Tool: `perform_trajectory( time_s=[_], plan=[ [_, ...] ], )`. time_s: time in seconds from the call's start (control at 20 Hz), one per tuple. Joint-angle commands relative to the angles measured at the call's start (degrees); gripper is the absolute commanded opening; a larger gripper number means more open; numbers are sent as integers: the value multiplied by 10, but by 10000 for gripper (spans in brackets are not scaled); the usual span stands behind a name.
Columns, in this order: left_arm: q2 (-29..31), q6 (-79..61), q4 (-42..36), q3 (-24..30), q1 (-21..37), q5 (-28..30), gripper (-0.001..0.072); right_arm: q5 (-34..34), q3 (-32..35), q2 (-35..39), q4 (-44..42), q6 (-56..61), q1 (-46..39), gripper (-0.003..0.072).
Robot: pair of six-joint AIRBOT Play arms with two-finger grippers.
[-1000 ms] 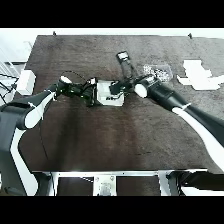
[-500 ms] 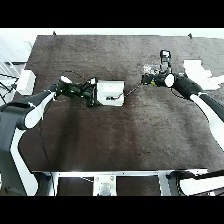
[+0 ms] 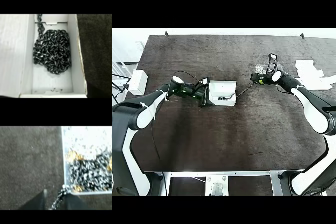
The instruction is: Fold the box and place the chain.
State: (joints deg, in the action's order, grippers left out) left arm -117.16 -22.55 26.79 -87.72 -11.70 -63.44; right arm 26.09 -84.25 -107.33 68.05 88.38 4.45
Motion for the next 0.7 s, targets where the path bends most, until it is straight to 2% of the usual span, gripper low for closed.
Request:
perform_trajectory(
  time_s=[0.0,0.1,0.25,0.4,0.65],
  plan=[
    [0,0,0,0,0,0,476,7,-18,-14,-14,-12,-2,16],
    [0,0,0,0,0,0,476,16,-19,-5,-14,-17,-5,13],
    [0,0,0,0,0,0,476,53,-19,64,-14,-64,8,11],
    [0,0,0,0,0,0,476,81,-19,183,-3,-108,35,11],
    [0,0,0,0,0,0,477,124,-19,370,105,-104,111,11]
  ],
)
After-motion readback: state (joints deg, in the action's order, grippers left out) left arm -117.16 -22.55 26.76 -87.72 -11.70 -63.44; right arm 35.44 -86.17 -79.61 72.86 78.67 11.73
